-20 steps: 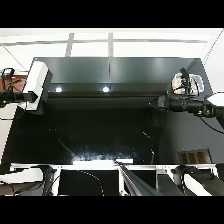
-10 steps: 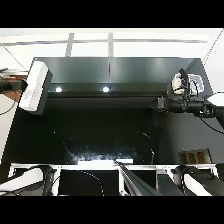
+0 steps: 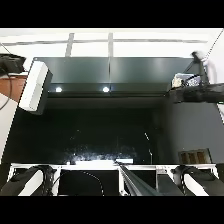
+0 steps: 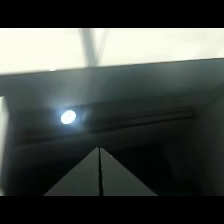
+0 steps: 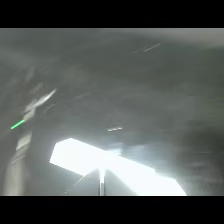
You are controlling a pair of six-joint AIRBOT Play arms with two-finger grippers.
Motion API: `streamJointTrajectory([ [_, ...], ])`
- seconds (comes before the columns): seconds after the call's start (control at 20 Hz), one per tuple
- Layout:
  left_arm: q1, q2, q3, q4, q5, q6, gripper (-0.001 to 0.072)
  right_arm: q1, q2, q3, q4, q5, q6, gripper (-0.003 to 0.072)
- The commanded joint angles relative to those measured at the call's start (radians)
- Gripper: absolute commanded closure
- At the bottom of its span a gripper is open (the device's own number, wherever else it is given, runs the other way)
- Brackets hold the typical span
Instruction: Fold the box and place the chain.
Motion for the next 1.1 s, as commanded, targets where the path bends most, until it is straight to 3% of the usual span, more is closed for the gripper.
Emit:
streamJointTrajectory([
  [0.0, -0.236, 0.134, -0.08, 0.103, 0.017, -0.136, 0.0691, 0.0, 0.15, 0.056, -0.258, -0.042, 0.114, 0.0649],
  [0.15, -0.436, 0.195, -0.266, 0.408, 0.032, -0.353, 0.0691, 0.001, 0.293, -0.148, -0.248, -0.182, 0.14, 0.0649],
  [0.25, -0.498, 0.218, -0.408, 0.589, 0.083, -0.636, 0.0689, 0.001, 0.335, -0.351, -0.251, -0.302, 0.196, 0.0649],
  [0.4, -0.484, 0.245, -0.546, 0.592, 0.121, -0.715, 0.0688, 0.0, 0.331, -0.507, -0.308, -0.389, 0.196, 0.065],
  [0.75, -0.487, 0.373, -0.535, 0.612, 0.15, -0.709, 0.0686, 0.0, 0.332, -0.506, -0.304, -0.383, 0.196, 0.0651],
  [1.05, -0.487, 0.372, -0.535, 0.612, 0.151, -0.709, 0.0686, 0.0, 0.332, -0.506, -0.304, -0.383, 0.196, 0.0651],
])
